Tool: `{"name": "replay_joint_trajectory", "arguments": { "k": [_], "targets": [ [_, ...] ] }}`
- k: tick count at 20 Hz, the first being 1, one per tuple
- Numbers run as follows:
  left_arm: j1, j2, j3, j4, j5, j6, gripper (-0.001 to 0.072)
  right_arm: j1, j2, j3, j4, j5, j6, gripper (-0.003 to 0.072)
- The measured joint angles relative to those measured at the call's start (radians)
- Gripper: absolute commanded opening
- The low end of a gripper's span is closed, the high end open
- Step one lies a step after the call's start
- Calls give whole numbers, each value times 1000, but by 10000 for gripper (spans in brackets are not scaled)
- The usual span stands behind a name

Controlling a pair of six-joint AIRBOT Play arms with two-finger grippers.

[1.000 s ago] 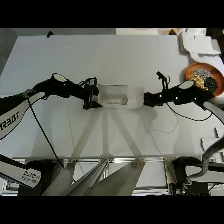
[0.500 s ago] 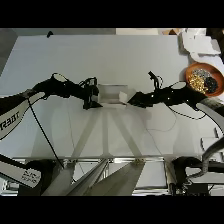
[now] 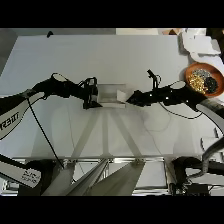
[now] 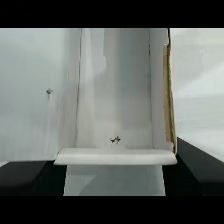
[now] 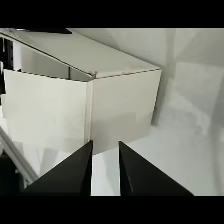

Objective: Fold the box and place the chain.

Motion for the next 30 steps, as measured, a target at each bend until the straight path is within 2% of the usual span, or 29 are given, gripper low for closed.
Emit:
{"name": "replay_joint_trajectory", "arguments": {
  "k": [2,3,4,12,14,15,16,22,23,24,30],
  "targets": [
    [0,0,0,0,0,0,276,0,22,0,-66,-20,33,127],
    [0,0,0,0,0,0,276,1,30,0,-92,-27,42,148],
    [0,0,0,0,0,0,276,4,36,0,-112,-34,54,208],
    [0,0,0,0,-2,0,276,39,71,0,-186,-52,77,166],
    [0,0,0,0,-2,0,276,41,98,0,-208,-71,82,217],
    [0,0,0,1,-2,0,276,43,109,0,-213,-80,84,320],
    [0,0,0,1,-2,0,276,45,117,0,-219,-89,84,378],
    [0,0,0,1,-2,0,276,98,136,0,-237,-180,87,386],
    [0,0,0,1,-3,0,276,110,137,0,-237,-196,87,454],
    [0,0,0,1,-3,0,276,122,137,0,-237,-214,87,479],
    [0,0,0,1,-3,0,276,182,138,0,-237,-317,87,479]
  ]
}}
